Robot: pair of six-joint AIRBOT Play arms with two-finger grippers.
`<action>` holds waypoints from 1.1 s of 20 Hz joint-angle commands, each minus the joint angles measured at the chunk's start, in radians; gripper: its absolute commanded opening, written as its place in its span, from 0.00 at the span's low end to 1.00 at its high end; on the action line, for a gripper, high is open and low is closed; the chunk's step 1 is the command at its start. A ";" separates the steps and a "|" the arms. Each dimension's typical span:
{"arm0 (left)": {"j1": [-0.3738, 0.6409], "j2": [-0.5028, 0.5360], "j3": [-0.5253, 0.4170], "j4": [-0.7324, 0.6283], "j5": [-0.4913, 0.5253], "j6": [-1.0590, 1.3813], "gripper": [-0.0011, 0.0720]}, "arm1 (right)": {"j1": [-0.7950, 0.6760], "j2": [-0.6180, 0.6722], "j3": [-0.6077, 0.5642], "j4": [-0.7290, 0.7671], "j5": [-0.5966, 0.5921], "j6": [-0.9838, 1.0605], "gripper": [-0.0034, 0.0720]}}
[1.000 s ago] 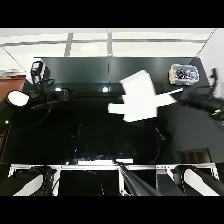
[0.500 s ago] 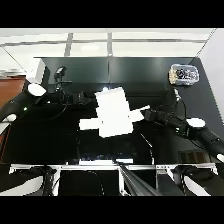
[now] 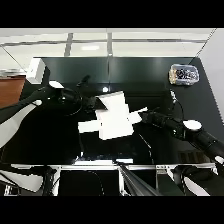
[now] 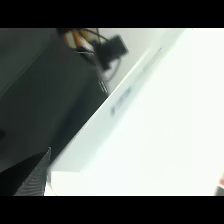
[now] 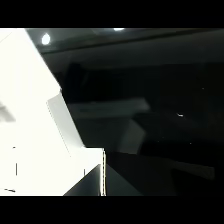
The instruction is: Fold the box and place the chain.
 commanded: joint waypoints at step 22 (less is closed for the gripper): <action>-0.040 -0.231 0.270 0.144 -0.395 0.067 0.35 | 0.003 0.001 0.000 -0.006 0.043 0.000 0.07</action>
